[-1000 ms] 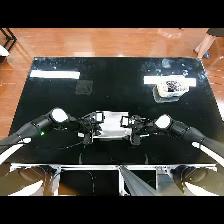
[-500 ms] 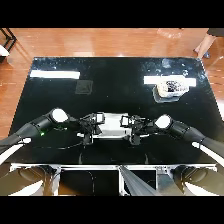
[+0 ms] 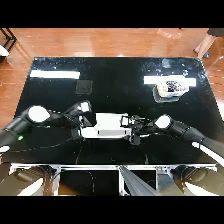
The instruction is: Fold the box and place the chain.
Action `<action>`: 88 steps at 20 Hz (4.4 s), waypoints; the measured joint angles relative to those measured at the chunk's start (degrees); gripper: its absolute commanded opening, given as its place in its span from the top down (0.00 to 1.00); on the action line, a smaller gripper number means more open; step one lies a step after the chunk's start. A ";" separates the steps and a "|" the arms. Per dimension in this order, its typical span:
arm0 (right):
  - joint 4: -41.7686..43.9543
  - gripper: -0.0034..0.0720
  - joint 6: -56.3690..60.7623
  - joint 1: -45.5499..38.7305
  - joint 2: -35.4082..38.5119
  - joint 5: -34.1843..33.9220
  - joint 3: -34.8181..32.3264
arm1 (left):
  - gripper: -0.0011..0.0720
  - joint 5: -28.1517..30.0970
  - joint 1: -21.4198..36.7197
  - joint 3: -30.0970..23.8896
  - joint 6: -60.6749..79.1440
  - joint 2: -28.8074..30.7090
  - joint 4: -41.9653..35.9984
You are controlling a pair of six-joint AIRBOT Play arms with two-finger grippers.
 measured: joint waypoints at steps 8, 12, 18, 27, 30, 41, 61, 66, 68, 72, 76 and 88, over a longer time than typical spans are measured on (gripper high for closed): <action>-0.07 0.64 -0.02 0.00 0.00 0.00 0.00 | 0.96 -8.85 19.63 -2.75 -29.68 0.61 0.90; -0.20 0.64 -0.02 0.00 0.00 0.00 0.00 | 0.96 -9.22 22.08 -5.16 -44.81 -5.99 -1.14; -0.24 0.64 -0.02 0.00 0.00 0.00 0.00 | 0.95 -8.11 18.21 -6.08 -50.25 -16.04 -8.13; -0.26 0.64 -0.02 0.00 0.00 0.02 0.00 | 0.29 -8.07 14.47 -6.08 -46.95 -18.62 -16.41; -0.26 0.64 -0.02 0.00 0.00 0.02 0.00 | 0.27 -8.07 14.67 -6.05 -46.14 -18.29 -17.05; -0.26 0.64 -0.02 0.00 0.00 0.02 0.00 | 0.21 -10.25 13.33 -6.01 -44.63 -12.41 -20.06; -0.33 0.64 -0.04 0.00 0.00 0.04 0.02 | 0.21 11.04 -10.43 -5.88 -68.83 -3.58 -13.77; -0.42 0.64 -0.13 0.00 0.00 0.04 0.02 | 0.21 13.90 -13.66 -5.84 -75.80 -3.45 -9.94; -0.22 0.64 -0.02 0.00 0.00 0.04 0.02 | 0.21 14.05 -14.23 -5.84 -78.42 -3.45 -8.02; -0.13 0.64 0.00 0.00 0.00 0.02 0.00 | 0.21 14.45 -14.67 -5.81 -81.70 -3.43 -5.07; -0.22 0.64 0.00 0.00 0.00 0.02 0.00 | 0.21 14.62 -14.80 -5.79 -83.21 -3.43 -3.93; -0.28 0.64 -0.04 0.00 0.00 0.02 0.02 | 0.21 14.49 -21.09 -1.01 -100.91 -6.25 15.08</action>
